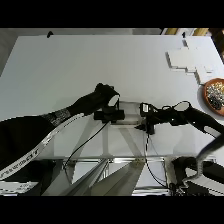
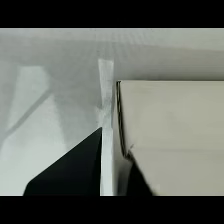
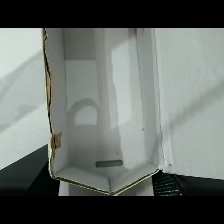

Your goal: Fold the box and place the chain.

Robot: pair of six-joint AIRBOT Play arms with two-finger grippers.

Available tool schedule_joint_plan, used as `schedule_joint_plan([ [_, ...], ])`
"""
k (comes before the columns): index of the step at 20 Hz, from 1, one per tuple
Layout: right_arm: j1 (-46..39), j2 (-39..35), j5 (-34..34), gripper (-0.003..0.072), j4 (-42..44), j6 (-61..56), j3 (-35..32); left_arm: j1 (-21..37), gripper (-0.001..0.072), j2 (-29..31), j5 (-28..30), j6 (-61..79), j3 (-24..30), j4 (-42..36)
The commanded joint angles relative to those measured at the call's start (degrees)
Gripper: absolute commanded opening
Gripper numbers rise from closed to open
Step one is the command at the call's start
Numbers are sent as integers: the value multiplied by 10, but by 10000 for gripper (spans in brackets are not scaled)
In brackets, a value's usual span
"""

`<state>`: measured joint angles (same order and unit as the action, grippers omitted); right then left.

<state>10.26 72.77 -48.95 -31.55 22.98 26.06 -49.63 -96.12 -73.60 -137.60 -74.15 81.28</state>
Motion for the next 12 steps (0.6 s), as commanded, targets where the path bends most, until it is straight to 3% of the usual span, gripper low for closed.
schedule_joint_plan([
  [1, 0, 0, 1, 415, -1, 0, 0, 15, 158, 5, 3, 18, 0, -28],
  [3, 0, 0, 1, 415, -1, 0, 0, 21, 169, 5, 3, 58, 0, -47],
  [5, 0, 0, 1, 415, -1, 0, 0, 22, 233, 4, 1, 89, -5, -57],
  [12, 0, 0, 1, 415, -1, 0, 0, 10, 206, -38, -44, 87, -75, -34],
])
